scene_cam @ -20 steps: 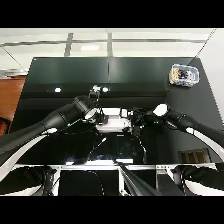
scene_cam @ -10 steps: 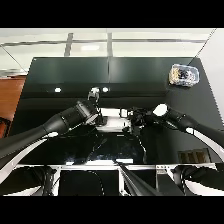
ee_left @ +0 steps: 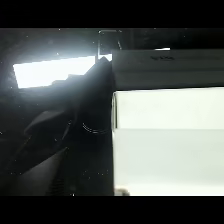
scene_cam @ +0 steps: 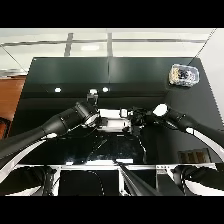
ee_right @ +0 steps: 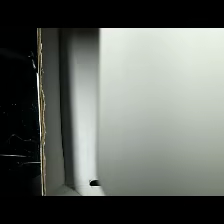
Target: Fold the box and place the chain.
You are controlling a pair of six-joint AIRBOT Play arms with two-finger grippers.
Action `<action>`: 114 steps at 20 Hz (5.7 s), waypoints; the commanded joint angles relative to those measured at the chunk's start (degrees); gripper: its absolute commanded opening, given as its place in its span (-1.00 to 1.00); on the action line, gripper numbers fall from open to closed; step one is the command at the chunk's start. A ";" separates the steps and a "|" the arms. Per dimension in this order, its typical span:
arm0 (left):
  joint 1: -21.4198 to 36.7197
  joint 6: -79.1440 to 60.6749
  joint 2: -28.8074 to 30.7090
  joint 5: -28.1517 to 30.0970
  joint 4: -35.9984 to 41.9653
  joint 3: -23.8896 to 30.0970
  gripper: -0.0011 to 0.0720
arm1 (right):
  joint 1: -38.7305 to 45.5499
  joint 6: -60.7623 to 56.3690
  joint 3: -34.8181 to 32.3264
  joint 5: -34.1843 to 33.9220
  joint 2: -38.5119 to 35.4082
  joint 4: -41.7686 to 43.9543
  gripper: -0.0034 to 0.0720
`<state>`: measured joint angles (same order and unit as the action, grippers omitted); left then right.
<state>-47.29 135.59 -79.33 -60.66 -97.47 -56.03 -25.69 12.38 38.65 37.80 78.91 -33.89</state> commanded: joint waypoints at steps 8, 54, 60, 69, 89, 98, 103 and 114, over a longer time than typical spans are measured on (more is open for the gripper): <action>0.70 0.09 4.57 -1.25 0.37 0.15 0.25 | -0.02 0.02 0.00 0.09 0.04 0.00 -0.44; 5.53 -6.80 -7.26 -2.62 12.22 -7.37 0.34 | -0.02 0.02 0.00 0.09 0.04 0.00 -0.44; 5.53 -6.67 -7.26 -2.64 11.17 -7.39 -0.91 | -0.02 0.02 0.00 0.11 0.04 -0.02 -0.44; 5.64 -6.80 -7.23 -3.74 8.98 -7.52 -0.91 | 1.14 -7.48 0.02 3.96 -7.69 -10.88 0.90; 5.62 -6.60 -7.23 -3.69 9.60 -7.52 -0.89 | -1.49 -7.52 -0.04 0.79 -2.56 9.81 -0.52; 5.62 -6.60 -7.23 -4.17 9.97 -7.50 -0.89 | 1.18 -31.08 0.31 7.30 -6.47 -2.36 -0.87; 5.62 -6.60 -7.23 -4.15 9.94 -7.50 -0.90 | 19.54 -67.89 6.91 25.66 -19.04 -27.89 -0.87; 5.64 -6.60 -7.23 -4.13 9.94 -7.50 -0.90 | 26.71 -70.55 -7.34 22.71 -0.98 7.06 -0.87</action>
<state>-41.67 128.99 -86.59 -64.84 -87.53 -63.48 5.34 -57.58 32.71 62.30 72.84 -33.21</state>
